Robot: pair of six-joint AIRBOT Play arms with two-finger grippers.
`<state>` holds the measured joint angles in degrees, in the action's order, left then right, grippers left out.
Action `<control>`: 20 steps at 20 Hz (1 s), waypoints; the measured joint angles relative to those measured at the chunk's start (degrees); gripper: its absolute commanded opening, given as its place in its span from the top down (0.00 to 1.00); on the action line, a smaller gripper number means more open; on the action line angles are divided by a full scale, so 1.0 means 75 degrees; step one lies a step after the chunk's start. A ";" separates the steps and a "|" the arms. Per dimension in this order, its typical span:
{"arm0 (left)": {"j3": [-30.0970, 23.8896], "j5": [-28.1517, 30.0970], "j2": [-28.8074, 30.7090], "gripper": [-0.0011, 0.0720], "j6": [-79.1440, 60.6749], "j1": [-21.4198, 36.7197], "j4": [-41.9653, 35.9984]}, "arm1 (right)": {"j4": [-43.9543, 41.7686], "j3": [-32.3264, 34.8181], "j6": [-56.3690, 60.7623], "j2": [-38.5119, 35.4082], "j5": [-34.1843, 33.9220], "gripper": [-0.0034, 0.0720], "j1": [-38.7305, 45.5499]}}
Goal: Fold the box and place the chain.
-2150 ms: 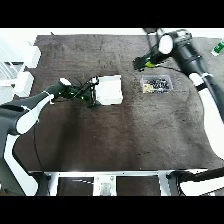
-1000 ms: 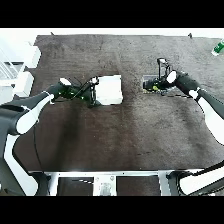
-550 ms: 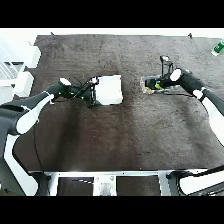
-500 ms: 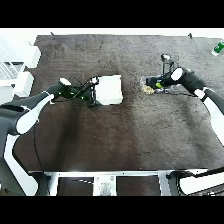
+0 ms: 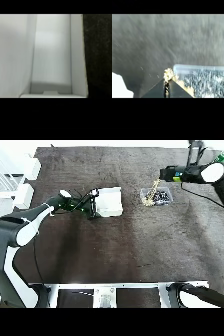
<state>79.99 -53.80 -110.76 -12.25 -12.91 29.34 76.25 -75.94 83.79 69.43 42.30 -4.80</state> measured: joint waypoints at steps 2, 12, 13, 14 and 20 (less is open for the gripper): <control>0.0000 0.0003 0.0000 0.35 0.0000 0.0000 0.0000 | -0.0023 -0.0017 -0.0061 -0.0356 -0.0122 0.94 -0.0201; 0.0000 0.0009 0.0000 0.35 0.0000 0.0000 0.0003 | -0.0108 -0.0096 -0.0227 -0.0813 -0.0615 0.94 -0.1923; 0.0000 0.0009 0.0000 0.35 0.0000 0.0000 0.0003 | -0.0111 -0.0096 -0.0230 -0.0807 -0.0667 0.94 -0.2104; 0.0000 0.0009 0.0000 0.35 0.0000 0.0000 0.0003 | -0.0114 -0.0096 -0.0233 -0.0784 -0.0729 0.94 -0.2253; 0.0000 0.0012 0.0000 0.35 0.0000 0.0000 0.0000 | -0.0248 -0.0096 -0.0239 -0.0184 -0.0976 0.94 -0.2990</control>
